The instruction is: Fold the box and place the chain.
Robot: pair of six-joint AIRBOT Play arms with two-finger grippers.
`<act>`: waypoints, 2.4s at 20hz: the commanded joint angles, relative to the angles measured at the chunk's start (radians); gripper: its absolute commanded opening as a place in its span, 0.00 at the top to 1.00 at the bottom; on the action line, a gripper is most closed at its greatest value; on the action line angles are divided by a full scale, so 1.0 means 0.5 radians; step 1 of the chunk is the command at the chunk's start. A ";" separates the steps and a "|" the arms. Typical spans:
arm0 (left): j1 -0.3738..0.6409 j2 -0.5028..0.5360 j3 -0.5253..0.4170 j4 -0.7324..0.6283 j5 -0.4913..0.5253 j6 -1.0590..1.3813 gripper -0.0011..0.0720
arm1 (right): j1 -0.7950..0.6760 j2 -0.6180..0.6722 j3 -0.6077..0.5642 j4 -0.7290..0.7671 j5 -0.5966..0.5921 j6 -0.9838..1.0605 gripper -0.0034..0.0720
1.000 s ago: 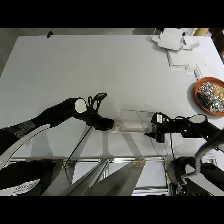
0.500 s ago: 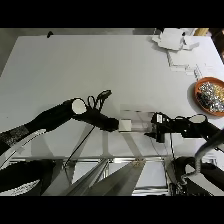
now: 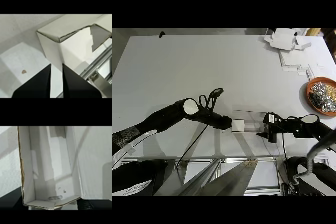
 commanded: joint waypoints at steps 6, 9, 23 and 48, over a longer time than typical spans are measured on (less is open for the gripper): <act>0.002 -0.013 0.095 0.047 0.055 0.005 0.58 | -0.001 0.002 0.001 0.000 0.000 0.000 0.41; -0.038 -0.053 0.106 0.053 0.039 -0.031 0.58 | -0.001 0.002 0.001 0.000 0.000 0.000 0.41; -0.259 -0.314 0.549 0.769 -0.269 -0.907 0.59 | -0.001 0.002 0.001 0.000 0.000 0.000 0.41; -0.529 -0.858 1.143 1.301 -0.755 -1.846 0.75 | -0.001 0.002 0.001 0.000 0.000 0.000 0.41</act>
